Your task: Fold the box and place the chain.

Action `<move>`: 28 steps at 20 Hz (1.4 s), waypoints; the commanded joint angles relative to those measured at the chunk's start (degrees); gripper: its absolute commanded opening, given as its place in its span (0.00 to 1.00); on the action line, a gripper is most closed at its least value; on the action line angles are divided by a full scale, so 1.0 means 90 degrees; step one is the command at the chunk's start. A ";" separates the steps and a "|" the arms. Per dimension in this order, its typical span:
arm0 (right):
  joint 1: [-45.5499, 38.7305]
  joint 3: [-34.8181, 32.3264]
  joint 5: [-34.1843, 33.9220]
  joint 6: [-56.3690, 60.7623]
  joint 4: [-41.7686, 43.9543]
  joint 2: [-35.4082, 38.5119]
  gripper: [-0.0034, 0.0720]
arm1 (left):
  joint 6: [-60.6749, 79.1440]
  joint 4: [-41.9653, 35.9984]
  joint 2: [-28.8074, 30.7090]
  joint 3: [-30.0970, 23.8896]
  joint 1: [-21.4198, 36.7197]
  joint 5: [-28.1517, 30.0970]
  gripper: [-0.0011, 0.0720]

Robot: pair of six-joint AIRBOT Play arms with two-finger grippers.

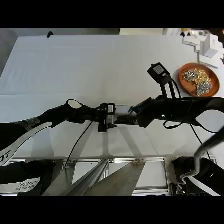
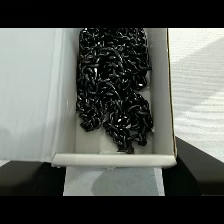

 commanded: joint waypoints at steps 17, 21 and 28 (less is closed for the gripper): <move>0.0481 0.0010 -0.0357 -0.0828 0.0478 -0.1605 0.32 | 0.0002 0.0000 0.0002 0.0005 0.0000 0.0002 0.36; 0.0474 0.0522 0.0061 -0.0979 0.0219 -0.1593 0.35 | 0.0002 0.0000 0.0002 0.0005 0.0000 0.0002 0.36; -0.0561 0.1647 0.0255 -0.1406 -0.0806 -0.1610 0.07 | 0.0002 0.0000 0.0002 0.0005 0.0002 0.0000 0.36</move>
